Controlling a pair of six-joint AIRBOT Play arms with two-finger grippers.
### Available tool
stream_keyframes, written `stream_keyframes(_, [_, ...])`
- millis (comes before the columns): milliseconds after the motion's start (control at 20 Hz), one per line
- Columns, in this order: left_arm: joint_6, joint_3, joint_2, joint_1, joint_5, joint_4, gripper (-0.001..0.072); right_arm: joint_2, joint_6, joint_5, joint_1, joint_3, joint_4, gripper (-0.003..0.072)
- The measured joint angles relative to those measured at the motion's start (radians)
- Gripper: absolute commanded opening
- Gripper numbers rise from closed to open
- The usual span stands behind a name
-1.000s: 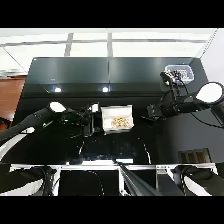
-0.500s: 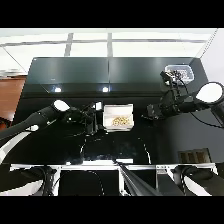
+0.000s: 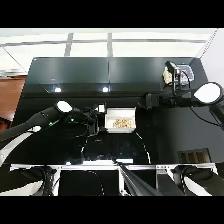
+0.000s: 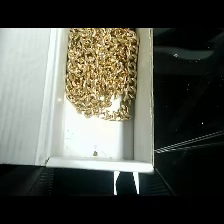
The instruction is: Fold the box and place the chain.
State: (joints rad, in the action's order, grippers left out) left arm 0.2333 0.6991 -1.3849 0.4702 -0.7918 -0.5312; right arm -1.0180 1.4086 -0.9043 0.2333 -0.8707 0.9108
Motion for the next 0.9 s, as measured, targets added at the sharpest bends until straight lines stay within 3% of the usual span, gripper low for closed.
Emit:
stream_keyframes(200, [0.0,0.0,0.0,0.002,0.002,-0.006,0.0391,-0.079,-0.087,0.142,0.028,0.0,-0.016,0.0707])
stream_keyframes(350, [-0.001,0.0,0.0,0.003,0.003,-0.008,0.0391,-0.126,-0.197,0.155,0.055,0.0,-0.063,0.0707])
stream_keyframes(650, [-0.002,0.0,0.0,0.003,0.004,-0.011,0.0391,-0.153,-0.654,-0.033,0.071,0.0,-0.089,0.0706])
stream_keyframes(900, [-0.002,0.0,0.0,0.003,0.005,-0.011,0.0391,-0.157,-0.986,-0.114,0.08,0.0,-0.091,0.0707])
